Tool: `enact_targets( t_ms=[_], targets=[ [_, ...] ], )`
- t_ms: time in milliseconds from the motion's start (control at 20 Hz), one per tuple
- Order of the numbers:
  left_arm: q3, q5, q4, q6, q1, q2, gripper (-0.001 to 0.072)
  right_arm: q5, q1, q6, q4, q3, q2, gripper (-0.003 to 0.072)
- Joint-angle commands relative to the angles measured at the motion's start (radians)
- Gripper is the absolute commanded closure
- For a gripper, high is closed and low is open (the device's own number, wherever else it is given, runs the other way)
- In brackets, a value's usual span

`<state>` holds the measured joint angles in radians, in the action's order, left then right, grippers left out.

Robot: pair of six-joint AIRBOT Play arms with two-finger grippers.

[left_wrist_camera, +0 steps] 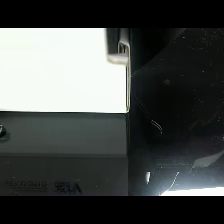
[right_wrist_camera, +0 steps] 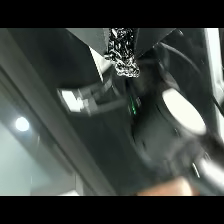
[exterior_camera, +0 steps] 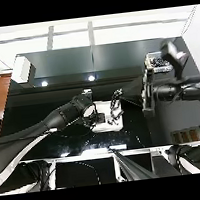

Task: Fold the box and place the chain.

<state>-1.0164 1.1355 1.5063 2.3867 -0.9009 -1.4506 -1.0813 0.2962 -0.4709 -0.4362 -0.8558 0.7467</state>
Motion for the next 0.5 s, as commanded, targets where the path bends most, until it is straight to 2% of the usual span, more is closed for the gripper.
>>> enact_targets(
  t_ms=[0, 150, 300, 450],
  targets=[
    [0.000, 0.000, 0.000, 0.000, 0.000, -0.001, 0.0678, -0.015, 0.000, -0.070, -0.008, -0.048, 0.001, 0.0672],
    [0.000, 0.000, 0.000, 0.000, 0.000, -0.001, 0.0678, -0.019, 0.014, -0.145, -0.107, -0.014, 0.026, 0.0671],
    [0.000, -0.001, 0.000, 0.000, 0.000, -0.001, 0.0677, -0.001, 0.045, -0.154, -0.115, 0.077, 0.067, 0.0670],
    [0.000, 0.000, 0.000, 0.000, 0.000, -0.001, 0.0677, 0.067, 0.092, -0.154, -0.116, 0.154, 0.129, 0.0670]
  ],
)
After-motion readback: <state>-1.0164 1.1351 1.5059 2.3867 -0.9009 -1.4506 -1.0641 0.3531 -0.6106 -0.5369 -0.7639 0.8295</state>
